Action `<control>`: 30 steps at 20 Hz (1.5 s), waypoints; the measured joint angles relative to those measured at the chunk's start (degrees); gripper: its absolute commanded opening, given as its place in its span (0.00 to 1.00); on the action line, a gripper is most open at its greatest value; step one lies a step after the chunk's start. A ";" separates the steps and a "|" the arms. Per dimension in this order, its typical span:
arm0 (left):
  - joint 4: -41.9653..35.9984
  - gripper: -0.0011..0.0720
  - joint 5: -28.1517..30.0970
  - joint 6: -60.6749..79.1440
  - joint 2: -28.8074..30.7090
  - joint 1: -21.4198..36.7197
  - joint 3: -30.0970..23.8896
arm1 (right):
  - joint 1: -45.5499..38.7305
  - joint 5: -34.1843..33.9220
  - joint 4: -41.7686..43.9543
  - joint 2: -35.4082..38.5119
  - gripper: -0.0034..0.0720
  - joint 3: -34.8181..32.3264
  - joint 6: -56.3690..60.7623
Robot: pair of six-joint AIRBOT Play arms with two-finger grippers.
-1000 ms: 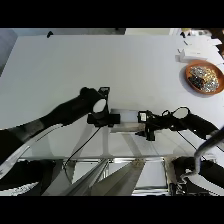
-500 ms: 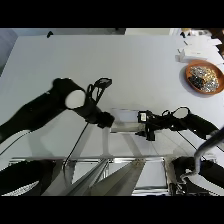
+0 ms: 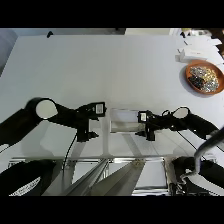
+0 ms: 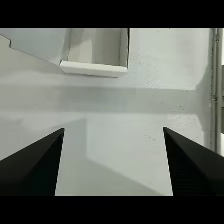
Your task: Fold the box and place the chain.
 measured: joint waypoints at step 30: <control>-30.23 0.97 19.87 38.86 -21.66 -5.09 -4.59 | -0.04 0.07 -0.09 0.04 0.58 0.02 -0.04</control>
